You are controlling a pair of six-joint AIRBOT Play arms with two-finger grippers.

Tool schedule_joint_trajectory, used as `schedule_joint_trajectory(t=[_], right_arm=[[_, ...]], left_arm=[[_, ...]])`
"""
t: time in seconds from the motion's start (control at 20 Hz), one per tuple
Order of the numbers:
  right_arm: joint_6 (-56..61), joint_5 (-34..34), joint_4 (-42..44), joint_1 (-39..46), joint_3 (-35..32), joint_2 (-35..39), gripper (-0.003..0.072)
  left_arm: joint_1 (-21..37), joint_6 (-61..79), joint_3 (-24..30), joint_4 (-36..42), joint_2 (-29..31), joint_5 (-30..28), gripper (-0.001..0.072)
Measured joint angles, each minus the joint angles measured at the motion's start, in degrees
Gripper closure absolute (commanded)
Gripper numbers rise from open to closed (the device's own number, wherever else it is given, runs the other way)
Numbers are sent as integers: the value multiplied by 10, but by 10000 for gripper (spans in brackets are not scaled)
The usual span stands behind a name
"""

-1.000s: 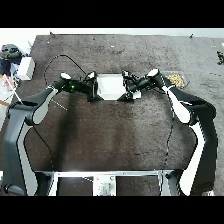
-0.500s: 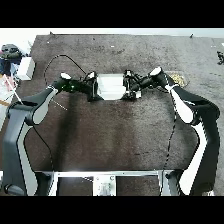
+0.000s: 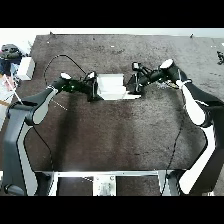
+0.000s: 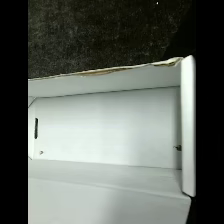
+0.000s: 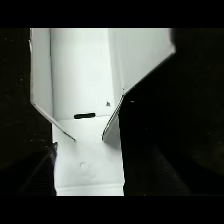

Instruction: Fold the box and place the chain.

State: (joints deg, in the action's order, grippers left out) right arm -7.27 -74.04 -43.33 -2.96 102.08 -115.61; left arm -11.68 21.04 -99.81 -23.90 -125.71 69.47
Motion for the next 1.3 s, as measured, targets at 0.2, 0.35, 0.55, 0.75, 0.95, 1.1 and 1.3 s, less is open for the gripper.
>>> schedule_joint_trajectory(t=[0.2, 0.35, 0.55, 0.75, 0.95, 1.1, 1.3], right_arm=[[31, -58, 31, 3, -1, 27, 676], [51, -76, 88, -1, -4, 31, 677], [62, -19, 136, -23, -6, 25, 677], [65, 63, 148, -40, -7, 15, 677], [65, 126, 144, -45, -6, -4, 678], [55, 148, 142, -46, -6, -16, 677], [49, 147, 139, -47, -6, -25, 677]], left_arm=[[0, 0, 0, 0, 0, 0, 302], [0, 0, 0, 0, 0, 0, 302], [0, 0, 0, 0, 0, 0, 302], [0, 0, 0, 0, 0, 0, 302], [0, 0, 0, 0, 0, 0, 302], [0, 0, 0, 0, 0, 0, 302], [0, 0, 0, 0, 0, 0, 302]])
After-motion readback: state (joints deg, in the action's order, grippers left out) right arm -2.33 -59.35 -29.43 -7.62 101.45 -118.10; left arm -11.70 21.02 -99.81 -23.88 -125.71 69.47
